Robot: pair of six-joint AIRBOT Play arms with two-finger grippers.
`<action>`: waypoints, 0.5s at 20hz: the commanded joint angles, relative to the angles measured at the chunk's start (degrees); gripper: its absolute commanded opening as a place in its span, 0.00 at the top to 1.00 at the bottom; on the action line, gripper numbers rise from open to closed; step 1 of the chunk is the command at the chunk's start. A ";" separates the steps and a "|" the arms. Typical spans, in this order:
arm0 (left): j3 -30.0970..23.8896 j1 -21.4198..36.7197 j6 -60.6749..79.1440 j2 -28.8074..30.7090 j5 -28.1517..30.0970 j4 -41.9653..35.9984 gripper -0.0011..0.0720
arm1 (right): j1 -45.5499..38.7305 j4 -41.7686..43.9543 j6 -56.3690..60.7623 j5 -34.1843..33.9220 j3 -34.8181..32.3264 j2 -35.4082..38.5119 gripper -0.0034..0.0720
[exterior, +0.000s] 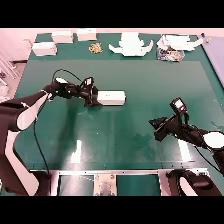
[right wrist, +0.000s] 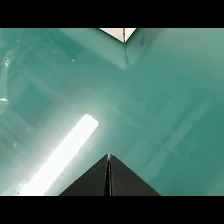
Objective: Fold the box and place the chain.
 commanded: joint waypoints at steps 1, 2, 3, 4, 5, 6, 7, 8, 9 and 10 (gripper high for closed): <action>0.07 0.87 -2.40 1.77 6.01 -0.46 0.96 | -0.02 0.00 0.07 0.00 -0.07 0.04 0.95; 0.04 1.73 -4.66 3.26 7.72 -0.57 0.96 | -0.02 0.00 0.07 0.00 -0.07 0.04 0.95; 0.04 2.78 -6.97 4.70 9.09 -0.57 0.96 | -0.02 0.00 0.07 0.00 -0.07 0.04 0.95; 0.04 4.20 -9.68 6.54 10.69 -0.61 0.96 | -0.02 0.02 0.07 0.00 -0.07 0.04 0.95; 0.04 5.79 -12.39 8.41 12.35 -0.52 0.96 | -0.02 0.04 0.09 0.00 -0.07 0.04 0.95; 0.04 7.74 -15.50 10.16 13.25 -0.61 0.96 | -0.02 0.07 0.07 -0.02 -0.07 0.04 0.95; 0.04 9.86 -17.99 11.93 13.29 -0.70 0.96 | -0.02 0.04 0.07 -0.02 -0.07 0.04 0.95; 0.02 12.24 -20.22 13.88 13.11 -0.68 0.96 | -0.02 0.07 0.09 -0.17 -0.07 0.04 0.95; 0.02 14.78 -22.05 15.78 13.09 -0.66 0.97 | -0.02 0.20 0.07 -0.48 -0.07 0.02 0.95; 0.00 17.29 -23.80 17.42 13.16 -0.63 0.97 | -0.02 0.24 0.09 -1.03 -0.07 0.04 0.95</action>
